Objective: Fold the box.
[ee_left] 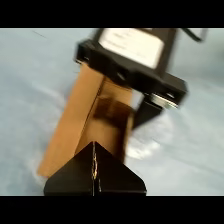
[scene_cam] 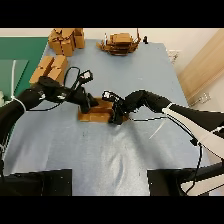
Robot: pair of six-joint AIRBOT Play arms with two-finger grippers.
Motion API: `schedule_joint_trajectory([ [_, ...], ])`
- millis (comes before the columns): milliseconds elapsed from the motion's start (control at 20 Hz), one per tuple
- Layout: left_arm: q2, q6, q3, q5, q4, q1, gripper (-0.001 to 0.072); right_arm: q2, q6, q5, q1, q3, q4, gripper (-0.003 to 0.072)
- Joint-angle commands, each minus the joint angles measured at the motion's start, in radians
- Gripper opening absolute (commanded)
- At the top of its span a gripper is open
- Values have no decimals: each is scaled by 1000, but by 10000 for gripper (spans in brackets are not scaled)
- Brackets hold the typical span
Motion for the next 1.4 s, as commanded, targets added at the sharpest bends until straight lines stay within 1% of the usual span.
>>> schedule_joint_trajectory([
  [0,-45,-13,53,204,-18,-68,17,0,0,0,0,-1,0,156],
  [100,-120,-95,122,194,66,-70,16,0,0,0,0,-1,0,156],
  [150,-163,-161,170,162,134,-70,17,0,0,0,0,-1,0,156],
  [200,-203,-221,221,97,199,-70,17,0,0,0,0,-1,0,156],
  [350,-325,-372,382,-166,363,-77,18,0,0,0,0,-1,0,156],
  [450,-391,-407,464,-307,437,-89,19,0,0,0,0,-1,0,156],
  [500,-418,-408,496,-361,450,-96,19,0,0,0,0,-1,0,156],
  [600,-452,-408,537,-409,467,-108,20,0,0,0,0,-1,0,156],
  [750,-455,-404,561,-372,472,-112,20,0,0,0,0,-1,0,156],
  [850,-435,-404,594,-357,472,-87,18,0,0,-1,0,-1,0,156],
  [1000,-340,-418,613,-320,462,-16,16,0,1,0,0,-1,0,156],
  [1100,-264,-429,609,-329,460,43,15,0,0,0,0,-1,-1,156],
  [1150,-220,-425,595,-331,465,71,14,0,0,-1,0,-1,-1,156],
  [1250,-123,-373,517,-297,520,104,13,0,0,0,0,-1,-1,156],
  [1350,-19,-258,375,-214,581,106,14,0,0,0,0,-1,-1,156],
])
